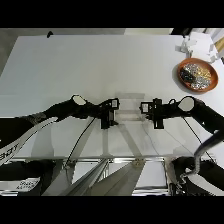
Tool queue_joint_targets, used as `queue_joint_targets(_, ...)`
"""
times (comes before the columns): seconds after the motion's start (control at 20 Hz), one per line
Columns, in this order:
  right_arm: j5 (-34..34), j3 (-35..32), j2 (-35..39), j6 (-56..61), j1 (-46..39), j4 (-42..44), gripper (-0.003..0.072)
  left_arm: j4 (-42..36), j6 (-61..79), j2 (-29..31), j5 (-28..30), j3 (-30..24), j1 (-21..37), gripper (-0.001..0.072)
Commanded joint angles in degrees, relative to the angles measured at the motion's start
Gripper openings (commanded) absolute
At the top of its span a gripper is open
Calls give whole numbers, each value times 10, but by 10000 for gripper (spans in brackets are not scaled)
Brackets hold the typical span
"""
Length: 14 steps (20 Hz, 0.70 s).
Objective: Fold the box and place the chain.
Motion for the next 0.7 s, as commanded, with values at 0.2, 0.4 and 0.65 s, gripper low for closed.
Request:
queue_joint_targets(0.2,9,0,-1,-34,0,74,78,0,0,0,0,0,0,138)
queue_joint_targets(0.4,4,0,-23,-37,22,78,81,0,0,0,0,0,0,138)
queue_joint_targets(0.65,-34,0,-57,-37,65,104,184,0,0,0,0,0,0,138)
